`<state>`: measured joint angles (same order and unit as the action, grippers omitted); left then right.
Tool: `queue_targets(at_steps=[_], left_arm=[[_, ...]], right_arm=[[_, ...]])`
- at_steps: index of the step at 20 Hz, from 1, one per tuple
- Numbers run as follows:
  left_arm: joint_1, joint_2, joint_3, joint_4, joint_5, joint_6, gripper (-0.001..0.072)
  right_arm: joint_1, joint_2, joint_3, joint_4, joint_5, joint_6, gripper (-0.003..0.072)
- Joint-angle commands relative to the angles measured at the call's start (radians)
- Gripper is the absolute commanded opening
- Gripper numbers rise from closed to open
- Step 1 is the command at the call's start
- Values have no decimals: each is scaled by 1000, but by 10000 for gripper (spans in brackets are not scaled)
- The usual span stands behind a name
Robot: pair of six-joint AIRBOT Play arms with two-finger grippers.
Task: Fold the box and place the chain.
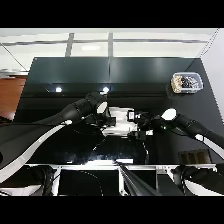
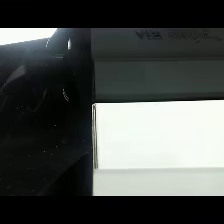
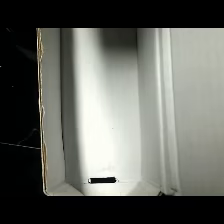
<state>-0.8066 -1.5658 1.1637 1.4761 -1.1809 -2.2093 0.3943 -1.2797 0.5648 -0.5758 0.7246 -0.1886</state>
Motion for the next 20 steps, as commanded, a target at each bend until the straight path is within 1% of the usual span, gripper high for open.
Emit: queue_targets(at_steps=[1,3,6,8,10,11,16,17,18,19,20], left_arm=[[0,-1,1,4,-5,2,27],[0,-1,1,4,-6,2,27],[0,-1,1,4,-6,1,27],[0,-1,1,3,-6,2,27],[0,-1,1,3,-6,1,28],[0,-1,1,3,-6,1,27],[0,-1,1,3,-5,1,27],[0,-1,1,3,-5,1,27],[0,-1,1,3,-5,1,27],[0,-1,1,3,-5,2,27],[0,-1,1,3,-6,2,27]], right_arm=[[1,7,3,-5,-3,44,668],[0,50,3,-31,6,79,668],[0,148,3,-140,33,110,668],[-2,187,3,-191,37,110,668],[-2,188,3,-211,35,109,667],[-2,188,3,-207,35,106,628],[-2,185,2,-206,66,102,628],[-2,182,0,-204,74,102,608],[-2,179,0,-203,83,107,511],[-1,175,0,-200,84,119,506],[-2,171,0,-184,84,130,486]])
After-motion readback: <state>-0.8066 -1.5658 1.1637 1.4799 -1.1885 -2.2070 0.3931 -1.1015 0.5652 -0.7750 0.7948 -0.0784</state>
